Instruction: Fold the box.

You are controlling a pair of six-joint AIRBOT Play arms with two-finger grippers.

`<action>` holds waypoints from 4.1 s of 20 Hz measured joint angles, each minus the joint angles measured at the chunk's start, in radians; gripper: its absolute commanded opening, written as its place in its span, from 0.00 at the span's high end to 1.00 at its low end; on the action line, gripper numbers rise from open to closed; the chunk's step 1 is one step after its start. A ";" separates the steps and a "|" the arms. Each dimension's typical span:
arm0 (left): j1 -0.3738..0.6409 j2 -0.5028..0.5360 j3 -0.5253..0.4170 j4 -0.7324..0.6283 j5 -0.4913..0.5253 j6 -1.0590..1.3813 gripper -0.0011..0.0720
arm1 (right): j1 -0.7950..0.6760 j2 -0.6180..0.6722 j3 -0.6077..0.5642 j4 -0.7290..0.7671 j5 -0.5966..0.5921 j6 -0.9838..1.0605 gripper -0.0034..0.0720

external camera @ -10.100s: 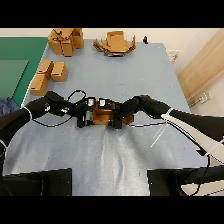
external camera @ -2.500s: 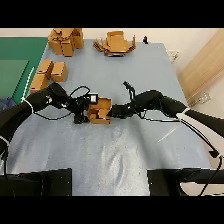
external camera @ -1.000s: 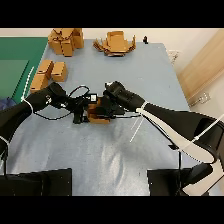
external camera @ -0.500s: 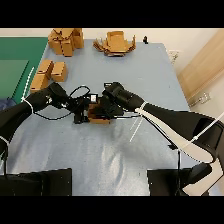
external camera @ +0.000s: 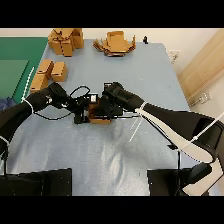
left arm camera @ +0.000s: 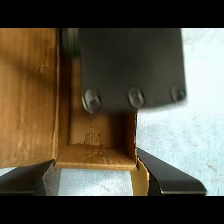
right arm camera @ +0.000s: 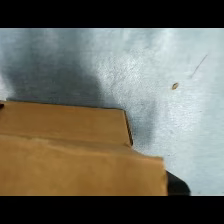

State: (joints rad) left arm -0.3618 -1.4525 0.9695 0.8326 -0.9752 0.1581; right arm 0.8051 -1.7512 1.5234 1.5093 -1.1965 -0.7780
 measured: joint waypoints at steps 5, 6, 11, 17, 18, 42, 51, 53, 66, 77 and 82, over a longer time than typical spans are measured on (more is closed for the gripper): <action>0.000 0.000 0.000 0.001 0.003 0.000 0.44 | -0.001 0.010 0.000 -0.016 -0.011 -0.005 0.42; 0.000 0.000 0.000 0.001 0.004 -0.001 0.44 | -0.001 0.014 0.000 -0.021 -0.014 -0.007 0.42; 0.000 0.000 0.000 0.002 0.004 -0.001 0.44 | -0.002 0.046 0.000 -0.026 -0.034 -0.034 0.32; 0.000 0.000 0.000 0.003 0.002 -0.002 0.44 | -0.012 0.128 -0.040 0.016 -0.054 -0.119 0.33; 0.000 0.000 0.000 0.004 0.001 -0.003 0.44 | -0.023 0.164 -0.073 0.038 -0.037 -0.141 0.33; 0.000 0.000 0.000 0.006 -0.002 -0.023 0.44 | -0.406 0.079 -0.137 1.039 0.076 -1.441 0.96; 0.000 0.000 0.000 0.006 -0.001 -0.021 0.44 | -0.325 0.167 -0.275 1.004 0.175 -1.707 0.46; 0.000 0.000 0.000 0.006 0.000 -0.021 0.44 | -0.312 0.170 -0.272 0.998 0.195 -1.764 0.42; 0.000 0.000 0.000 0.005 0.006 -0.021 0.44 | -0.255 0.194 -0.210 0.775 0.138 -1.910 0.46; 0.001 0.000 0.000 0.006 0.007 -0.023 0.44 | -0.254 0.254 -0.279 0.740 0.209 -1.831 0.72; 0.001 0.000 0.000 0.006 0.007 -0.024 0.44 | -0.300 0.318 -0.436 0.946 0.320 -2.040 0.67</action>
State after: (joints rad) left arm -0.3607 -1.4525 0.9695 0.8383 -0.9684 0.1345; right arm 0.5053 -1.4330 1.0874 2.4557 -0.8761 -2.8178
